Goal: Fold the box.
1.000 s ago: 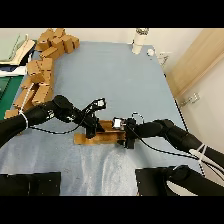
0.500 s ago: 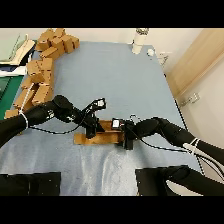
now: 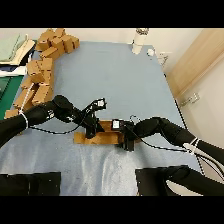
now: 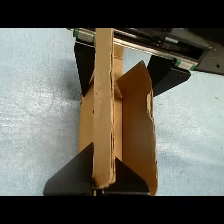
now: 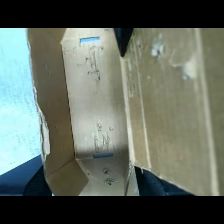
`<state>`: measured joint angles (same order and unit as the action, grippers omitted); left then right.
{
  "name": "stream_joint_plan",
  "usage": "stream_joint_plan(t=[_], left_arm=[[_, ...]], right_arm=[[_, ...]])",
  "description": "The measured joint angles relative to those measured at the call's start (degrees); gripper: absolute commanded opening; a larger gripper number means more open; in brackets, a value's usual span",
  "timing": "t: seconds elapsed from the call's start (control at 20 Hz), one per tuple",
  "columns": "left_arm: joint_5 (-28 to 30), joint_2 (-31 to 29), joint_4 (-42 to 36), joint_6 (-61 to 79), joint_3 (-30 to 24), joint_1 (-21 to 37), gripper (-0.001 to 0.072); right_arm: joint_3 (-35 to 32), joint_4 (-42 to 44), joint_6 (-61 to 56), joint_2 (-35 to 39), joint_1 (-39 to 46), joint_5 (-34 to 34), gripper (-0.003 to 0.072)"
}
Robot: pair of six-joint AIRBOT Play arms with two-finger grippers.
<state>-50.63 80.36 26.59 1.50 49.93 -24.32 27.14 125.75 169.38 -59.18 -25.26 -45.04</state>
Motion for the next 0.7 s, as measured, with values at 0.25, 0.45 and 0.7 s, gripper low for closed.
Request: stream_joint_plan(t=[0.25, 0.45, 0.7], left_arm=[[0.0, 0.0, 0.0, 0.0, 0.0, 0.0, 0.0010], [0.0, 0.0, 0.0, 0.0, 0.0, 0.0, 0.0010], [0.1, 0.0, 0.0, 0.0, 0.0, 0.0, 0.0010]], right_arm=[[0.0, -0.2, 0.0, 0.4, 0.0, -0.5, 0.0711], [0.0, -0.5, 0.0, 0.6, 0.0, -0.5, 0.0710], [0.0, -0.6, 0.0, 0.4, 0.0, 0.0, 0.0700]])
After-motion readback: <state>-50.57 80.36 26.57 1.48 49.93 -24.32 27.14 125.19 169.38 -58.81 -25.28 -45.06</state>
